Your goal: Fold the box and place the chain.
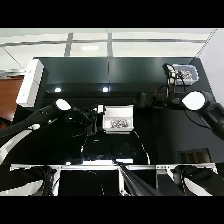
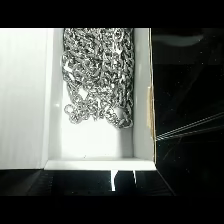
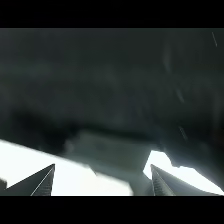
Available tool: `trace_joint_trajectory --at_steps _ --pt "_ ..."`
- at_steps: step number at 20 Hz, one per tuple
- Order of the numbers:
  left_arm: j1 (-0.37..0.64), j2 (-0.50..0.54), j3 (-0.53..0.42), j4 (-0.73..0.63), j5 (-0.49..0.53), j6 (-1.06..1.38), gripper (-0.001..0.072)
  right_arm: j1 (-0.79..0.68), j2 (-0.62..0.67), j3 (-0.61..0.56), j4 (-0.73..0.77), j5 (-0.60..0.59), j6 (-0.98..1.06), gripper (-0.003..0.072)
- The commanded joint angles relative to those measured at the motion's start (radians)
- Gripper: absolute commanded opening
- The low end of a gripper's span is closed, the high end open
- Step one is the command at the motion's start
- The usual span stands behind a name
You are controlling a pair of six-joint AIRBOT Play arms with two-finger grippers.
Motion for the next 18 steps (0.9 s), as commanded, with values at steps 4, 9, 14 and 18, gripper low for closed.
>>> trace_joint_trajectory --at_steps 4,9,14,18 --pt "-0.001 -0.001 0.000 0.001 0.003 -0.001 0.0390 0.066 -0.185 0.005 0.179 -0.110 -0.333 0.0720" --pt "0.000 -0.001 0.000 0.001 0.003 -0.001 0.0390 0.085 -0.154 0.101 0.164 0.161 -0.856 0.0720" --pt "-0.001 -0.001 0.000 0.001 0.003 -0.001 0.0390 0.087 -0.159 0.101 0.114 0.264 -1.063 0.0720" --pt "-0.001 -0.001 0.000 0.001 0.003 -0.001 0.0391 0.087 -0.184 0.076 0.114 0.265 -1.180 0.0720"
